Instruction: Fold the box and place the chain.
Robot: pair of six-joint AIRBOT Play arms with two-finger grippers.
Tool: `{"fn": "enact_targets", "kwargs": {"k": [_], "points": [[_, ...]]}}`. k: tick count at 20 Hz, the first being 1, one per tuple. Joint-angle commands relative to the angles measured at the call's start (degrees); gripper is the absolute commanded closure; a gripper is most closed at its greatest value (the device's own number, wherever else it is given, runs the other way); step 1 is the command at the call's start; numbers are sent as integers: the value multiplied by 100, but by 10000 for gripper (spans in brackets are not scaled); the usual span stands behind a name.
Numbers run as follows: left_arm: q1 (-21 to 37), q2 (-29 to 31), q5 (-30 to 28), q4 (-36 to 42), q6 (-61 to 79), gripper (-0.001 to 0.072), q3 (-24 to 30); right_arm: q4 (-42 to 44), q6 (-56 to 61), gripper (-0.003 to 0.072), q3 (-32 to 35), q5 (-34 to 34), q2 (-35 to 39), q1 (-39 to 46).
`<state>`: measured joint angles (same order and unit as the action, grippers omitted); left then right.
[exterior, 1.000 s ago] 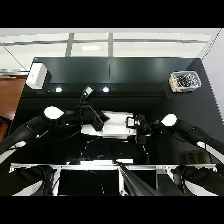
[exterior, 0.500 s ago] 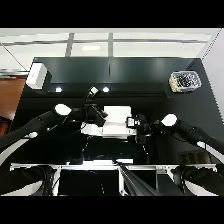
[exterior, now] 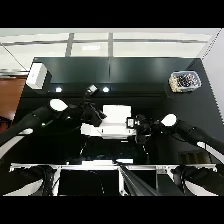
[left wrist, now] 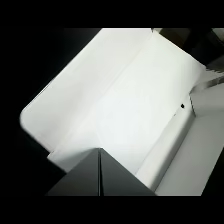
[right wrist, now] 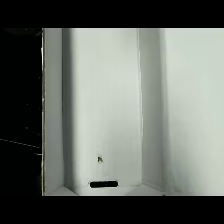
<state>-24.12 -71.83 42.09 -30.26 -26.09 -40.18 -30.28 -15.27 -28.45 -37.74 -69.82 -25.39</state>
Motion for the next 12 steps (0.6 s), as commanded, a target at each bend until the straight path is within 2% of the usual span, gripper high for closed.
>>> {"fn": "enact_targets", "kwargs": {"k": [1,2,5,7,8,9,10,12], "points": [[573,745,992,-1257,-1067,686,-92,9,0,452,2,4,-4,-2],[734,1034,1104,-1447,-1193,685,-52,9,0,451,2,4,-4,-2],[955,1687,1403,-1379,-815,685,210,7,0,451,2,4,-4,-2],[822,1742,1718,-1379,-382,676,374,7,0,451,2,4,-4,-2],[715,1707,1690,-1488,-114,467,483,7,0,451,2,4,-4,-2],[603,1665,1517,-1613,247,114,584,7,0,451,2,4,-4,-2],[503,1617,1263,-1716,627,5,658,7,0,452,2,4,-4,-2],[280,1495,870,-2035,1360,5,691,9,0,451,2,4,-4,-2]]}}
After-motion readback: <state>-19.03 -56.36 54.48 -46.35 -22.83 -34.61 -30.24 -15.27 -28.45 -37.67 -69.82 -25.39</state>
